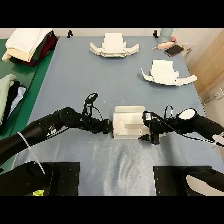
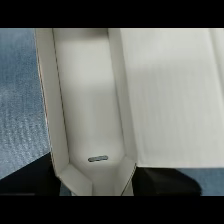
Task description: Fold the box.
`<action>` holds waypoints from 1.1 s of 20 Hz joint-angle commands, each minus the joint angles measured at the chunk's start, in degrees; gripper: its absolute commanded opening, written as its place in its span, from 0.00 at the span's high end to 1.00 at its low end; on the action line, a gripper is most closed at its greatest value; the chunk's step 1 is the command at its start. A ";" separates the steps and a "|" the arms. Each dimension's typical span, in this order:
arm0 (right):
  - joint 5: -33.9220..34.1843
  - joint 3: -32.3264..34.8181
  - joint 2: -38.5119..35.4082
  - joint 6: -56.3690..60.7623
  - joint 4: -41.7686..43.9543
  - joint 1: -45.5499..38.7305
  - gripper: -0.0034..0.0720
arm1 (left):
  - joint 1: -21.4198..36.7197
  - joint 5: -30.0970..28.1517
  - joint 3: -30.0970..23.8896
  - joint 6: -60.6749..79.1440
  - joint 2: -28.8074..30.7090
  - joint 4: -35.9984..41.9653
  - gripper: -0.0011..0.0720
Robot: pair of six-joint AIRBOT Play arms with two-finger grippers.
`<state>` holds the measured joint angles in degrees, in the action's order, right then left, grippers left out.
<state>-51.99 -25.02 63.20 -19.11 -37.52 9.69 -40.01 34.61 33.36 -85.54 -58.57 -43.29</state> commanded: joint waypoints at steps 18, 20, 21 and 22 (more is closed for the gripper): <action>-0.02 -0.04 0.04 0.00 0.02 0.02 0.28 | 3.30 8.85 3.41 -7.43 1.25 -7.54 0.42; -0.02 -0.04 0.04 0.00 0.02 0.02 0.27 | 3.19 9.14 3.78 -4.68 1.22 -4.17 0.34; -0.02 -0.04 0.04 0.00 0.00 0.02 0.28 | 3.19 9.38 3.76 -2.36 1.09 -1.44 0.16; -0.04 -0.04 0.04 0.00 0.02 0.02 0.28 | 3.19 9.35 3.76 -0.66 0.79 0.50 0.17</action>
